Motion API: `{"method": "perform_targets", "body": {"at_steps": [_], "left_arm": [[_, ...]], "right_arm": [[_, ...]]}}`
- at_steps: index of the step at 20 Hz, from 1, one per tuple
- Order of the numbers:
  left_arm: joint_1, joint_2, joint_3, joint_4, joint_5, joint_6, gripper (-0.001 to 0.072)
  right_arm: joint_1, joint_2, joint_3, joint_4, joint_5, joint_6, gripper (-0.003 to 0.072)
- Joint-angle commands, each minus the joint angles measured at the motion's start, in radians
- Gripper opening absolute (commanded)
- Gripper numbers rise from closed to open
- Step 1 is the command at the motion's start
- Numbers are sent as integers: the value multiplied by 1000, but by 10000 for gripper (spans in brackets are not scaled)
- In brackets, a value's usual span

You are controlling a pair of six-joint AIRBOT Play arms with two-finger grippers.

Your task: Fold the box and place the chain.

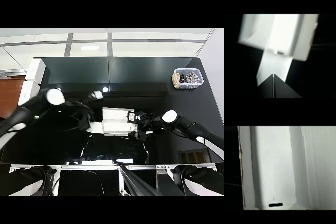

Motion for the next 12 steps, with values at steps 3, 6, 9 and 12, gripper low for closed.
{"method": "perform_targets", "body": {"at_steps": [3,6,9,12], "left_arm": [[274,73,-4,79,-294,-360,27],[390,46,-87,70,-254,-618,26],[463,23,-199,-148,-210,-710,25],[450,14,-295,-314,-26,-732,24]], "right_arm": [[0,0,-1,0,0,0,3],[0,0,-1,0,0,0,3],[0,0,-1,0,0,0,3],[0,0,-1,0,0,0,3]]}}
